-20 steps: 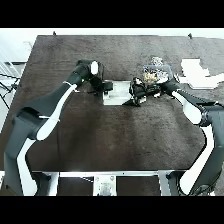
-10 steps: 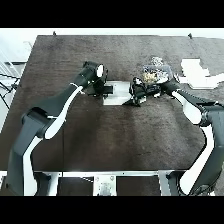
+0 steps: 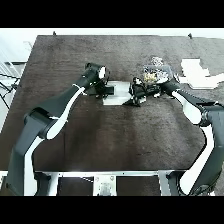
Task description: Fold the box and place the chain.
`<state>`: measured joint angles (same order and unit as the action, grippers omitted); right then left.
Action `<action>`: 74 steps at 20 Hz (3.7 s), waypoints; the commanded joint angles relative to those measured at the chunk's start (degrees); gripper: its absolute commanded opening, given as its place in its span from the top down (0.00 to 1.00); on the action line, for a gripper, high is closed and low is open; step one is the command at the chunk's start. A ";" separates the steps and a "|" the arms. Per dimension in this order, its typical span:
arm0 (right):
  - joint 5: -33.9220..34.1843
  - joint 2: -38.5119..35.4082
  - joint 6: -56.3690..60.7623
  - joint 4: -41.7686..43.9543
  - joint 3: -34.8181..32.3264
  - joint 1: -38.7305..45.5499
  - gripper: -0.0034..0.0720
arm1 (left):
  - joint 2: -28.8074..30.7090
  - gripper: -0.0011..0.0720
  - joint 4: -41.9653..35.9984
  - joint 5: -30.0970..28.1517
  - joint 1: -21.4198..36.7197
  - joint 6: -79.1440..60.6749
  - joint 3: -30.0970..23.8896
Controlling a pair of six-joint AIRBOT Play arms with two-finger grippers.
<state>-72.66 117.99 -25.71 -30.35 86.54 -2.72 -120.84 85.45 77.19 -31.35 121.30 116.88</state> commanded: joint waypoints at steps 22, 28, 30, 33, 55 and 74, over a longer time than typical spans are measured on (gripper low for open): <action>-0.04 -0.04 -0.04 -0.09 0.02 0.04 0.38 | 10.03 0.39 -4.00 5.07 1.73 -30.14 1.60; -0.02 -0.04 -0.04 -0.09 0.02 0.04 0.38 | 14.32 0.39 -3.89 6.93 5.35 -56.98 1.03; -0.02 -0.04 -0.04 -0.09 0.02 0.04 0.38 | 14.34 0.39 -3.96 7.41 7.17 -60.33 0.85; -0.02 -0.04 -0.04 -0.09 0.02 0.04 0.38 | 14.34 0.39 -3.80 4.55 9.07 -60.28 0.85; -0.02 -0.04 -0.04 -0.09 0.02 0.04 0.38 | 8.33 0.01 -50.64 -11.98 21.86 -130.33 -22.01; -0.04 -0.04 -0.04 -0.09 0.02 0.04 0.38 | 4.33 0.01 -52.94 -9.60 18.78 -133.35 -22.08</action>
<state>-72.69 117.99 -25.80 -30.50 86.54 -2.70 -115.81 33.06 67.16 -12.47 -12.10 94.80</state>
